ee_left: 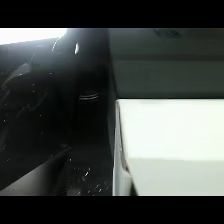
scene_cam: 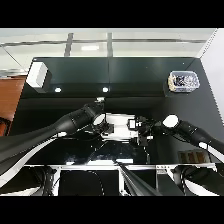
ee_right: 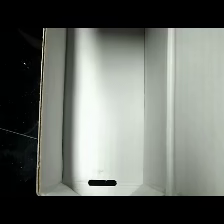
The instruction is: Fold the box and place the chain.
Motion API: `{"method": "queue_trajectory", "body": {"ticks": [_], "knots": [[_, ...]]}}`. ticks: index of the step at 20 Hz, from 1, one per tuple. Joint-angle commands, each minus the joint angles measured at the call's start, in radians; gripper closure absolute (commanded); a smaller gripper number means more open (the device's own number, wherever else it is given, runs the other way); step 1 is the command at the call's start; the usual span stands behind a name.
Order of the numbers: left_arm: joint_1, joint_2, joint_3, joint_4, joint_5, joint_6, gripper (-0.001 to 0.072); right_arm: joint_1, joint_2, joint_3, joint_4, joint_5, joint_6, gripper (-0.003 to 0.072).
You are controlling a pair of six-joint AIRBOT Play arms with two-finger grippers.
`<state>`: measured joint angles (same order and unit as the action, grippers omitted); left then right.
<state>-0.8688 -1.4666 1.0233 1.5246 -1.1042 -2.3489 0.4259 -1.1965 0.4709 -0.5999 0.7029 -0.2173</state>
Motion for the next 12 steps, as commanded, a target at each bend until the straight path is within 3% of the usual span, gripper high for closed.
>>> {"method": "queue_trajectory", "body": {"ticks": [1,3,7,12], "knots": [[-0.004,0.011,-0.022,-0.021,0.103,-0.064,0.0311,0.000,-0.001,0.000,0.000,0.000,0.000,0.0499],[-0.003,0.011,-0.021,-0.018,0.093,-0.059,0.0342,0.000,-0.001,0.000,0.000,0.000,0.000,0.0499],[-0.003,0.010,-0.021,-0.018,0.075,-0.004,0.0684,0.000,-0.001,0.000,0.000,0.000,0.000,0.0499],[-0.003,0.010,-0.021,-0.019,0.076,-0.003,0.0683,0.000,-0.001,0.000,0.000,0.000,0.000,0.0499]]}}
